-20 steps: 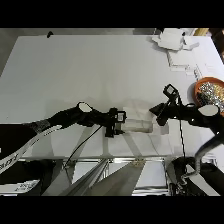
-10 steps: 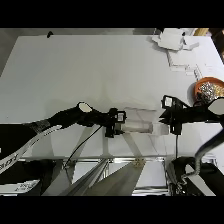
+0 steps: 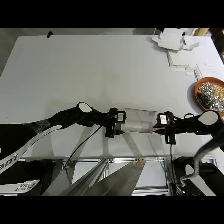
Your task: Fold the box and place the chain.
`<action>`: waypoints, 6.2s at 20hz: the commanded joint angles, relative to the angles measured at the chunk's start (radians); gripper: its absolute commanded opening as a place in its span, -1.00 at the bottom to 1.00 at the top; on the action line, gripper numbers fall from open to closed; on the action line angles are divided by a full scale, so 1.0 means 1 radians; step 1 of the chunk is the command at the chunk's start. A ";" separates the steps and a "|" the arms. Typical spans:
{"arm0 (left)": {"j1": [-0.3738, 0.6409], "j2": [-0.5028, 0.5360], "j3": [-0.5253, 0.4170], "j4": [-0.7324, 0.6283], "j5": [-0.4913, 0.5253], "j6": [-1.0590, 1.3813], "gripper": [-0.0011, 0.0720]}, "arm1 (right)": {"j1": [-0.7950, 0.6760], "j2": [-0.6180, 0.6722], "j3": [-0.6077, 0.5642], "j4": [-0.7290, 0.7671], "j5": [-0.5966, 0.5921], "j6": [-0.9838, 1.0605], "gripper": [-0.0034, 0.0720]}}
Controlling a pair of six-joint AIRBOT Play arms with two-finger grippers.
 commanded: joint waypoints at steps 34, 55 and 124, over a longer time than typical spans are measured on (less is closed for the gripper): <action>0.000 0.000 0.000 0.000 0.000 0.000 -0.04 | -0.240 0.018 0.183 -0.243 0.021 1.175 -0.87; 0.000 0.000 0.000 0.000 0.000 0.000 -0.04 | -0.122 -0.006 0.064 -0.004 0.176 1.286 -0.37; 0.000 0.000 0.000 0.000 0.000 0.000 -0.04 | 0.655 -0.347 0.316 -0.692 -0.038 2.546 -0.45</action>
